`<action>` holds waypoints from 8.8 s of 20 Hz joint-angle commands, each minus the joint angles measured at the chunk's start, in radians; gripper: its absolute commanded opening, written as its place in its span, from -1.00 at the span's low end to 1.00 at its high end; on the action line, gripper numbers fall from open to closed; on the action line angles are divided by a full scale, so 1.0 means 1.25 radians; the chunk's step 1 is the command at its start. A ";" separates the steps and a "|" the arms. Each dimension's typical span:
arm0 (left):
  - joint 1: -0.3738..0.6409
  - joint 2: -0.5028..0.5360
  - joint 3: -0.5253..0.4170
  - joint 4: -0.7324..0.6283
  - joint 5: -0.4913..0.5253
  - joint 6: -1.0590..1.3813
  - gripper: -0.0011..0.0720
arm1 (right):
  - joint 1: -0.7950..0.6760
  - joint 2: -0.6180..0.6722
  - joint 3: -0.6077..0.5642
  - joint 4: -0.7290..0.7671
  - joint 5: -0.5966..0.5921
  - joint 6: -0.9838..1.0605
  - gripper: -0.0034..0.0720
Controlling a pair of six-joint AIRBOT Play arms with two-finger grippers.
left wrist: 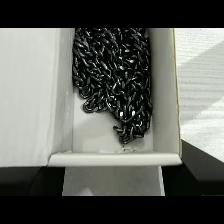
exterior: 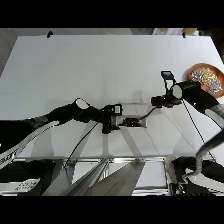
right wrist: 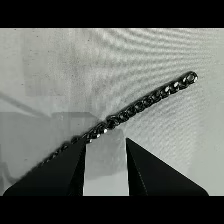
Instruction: Fold the box and place the chain.
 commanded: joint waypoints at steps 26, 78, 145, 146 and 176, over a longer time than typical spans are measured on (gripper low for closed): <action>0.000 0.000 0.000 0.000 0.000 0.000 -0.11 | 0.089 0.326 0.000 0.221 0.211 -0.183 -0.86; 0.000 0.000 0.000 0.000 0.000 0.000 -0.11 | 0.215 0.035 0.137 0.320 0.110 -0.734 -0.86; 0.000 0.000 0.000 0.000 0.000 0.000 -0.11 | 0.329 0.246 -0.095 0.358 -0.002 -0.999 0.01; 0.000 0.000 0.000 0.000 0.000 0.000 -0.11 | 0.329 0.256 -0.095 0.358 -0.004 -0.999 0.00; 0.000 0.000 0.000 0.000 0.000 0.000 -0.11 | 0.302 0.161 -0.107 0.363 0.038 -0.954 -0.87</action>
